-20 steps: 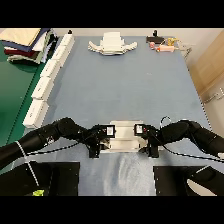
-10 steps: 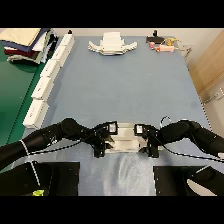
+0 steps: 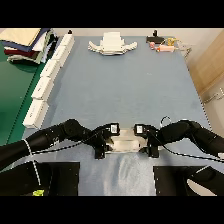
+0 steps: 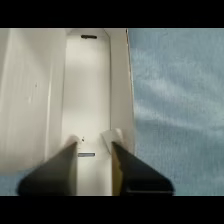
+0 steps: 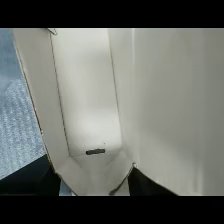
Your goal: Fold the box.
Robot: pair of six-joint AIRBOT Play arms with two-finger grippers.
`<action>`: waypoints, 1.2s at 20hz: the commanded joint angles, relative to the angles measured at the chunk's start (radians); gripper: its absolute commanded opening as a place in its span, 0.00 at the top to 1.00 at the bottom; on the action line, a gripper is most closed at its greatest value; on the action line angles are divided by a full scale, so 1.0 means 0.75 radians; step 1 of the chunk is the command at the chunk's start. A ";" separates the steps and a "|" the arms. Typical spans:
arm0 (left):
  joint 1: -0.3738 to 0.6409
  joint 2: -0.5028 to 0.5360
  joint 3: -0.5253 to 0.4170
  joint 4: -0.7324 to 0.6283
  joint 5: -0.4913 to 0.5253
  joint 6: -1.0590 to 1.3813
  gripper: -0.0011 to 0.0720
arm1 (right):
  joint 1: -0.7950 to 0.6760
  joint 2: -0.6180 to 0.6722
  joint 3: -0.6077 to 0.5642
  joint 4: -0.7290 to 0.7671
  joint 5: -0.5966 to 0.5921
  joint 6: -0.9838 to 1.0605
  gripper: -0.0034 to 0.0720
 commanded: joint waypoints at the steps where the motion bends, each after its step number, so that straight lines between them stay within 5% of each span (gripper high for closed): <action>1: -0.001 0.012 0.002 0.051 0.001 -0.023 0.79 | 0.001 -0.001 0.000 0.001 0.002 0.000 0.32; 4: -0.001 0.072 0.009 0.259 -0.004 -0.266 0.86 | 0.001 -0.001 0.000 0.001 0.002 0.000 0.31; 5: -0.001 0.111 0.015 0.361 -0.028 -0.390 0.96 | 0.001 -0.001 0.000 0.001 0.002 -0.001 0.32; 11: 0.008 0.470 0.073 0.842 -0.271 -1.257 0.96 | 0.001 -0.001 0.000 0.001 0.002 0.000 0.32; 15: 0.153 0.647 0.072 1.019 -0.482 -1.958 0.96 | 0.001 -0.001 0.000 0.001 0.002 0.000 0.32; 19: 0.300 0.605 -0.006 0.971 -0.533 -2.126 0.96 | 0.001 -0.001 0.000 0.001 0.002 -0.001 0.32; 24: 0.209 0.385 -0.102 0.594 -0.275 -1.943 0.96 | 0.001 -0.001 0.000 0.001 0.002 0.000 0.32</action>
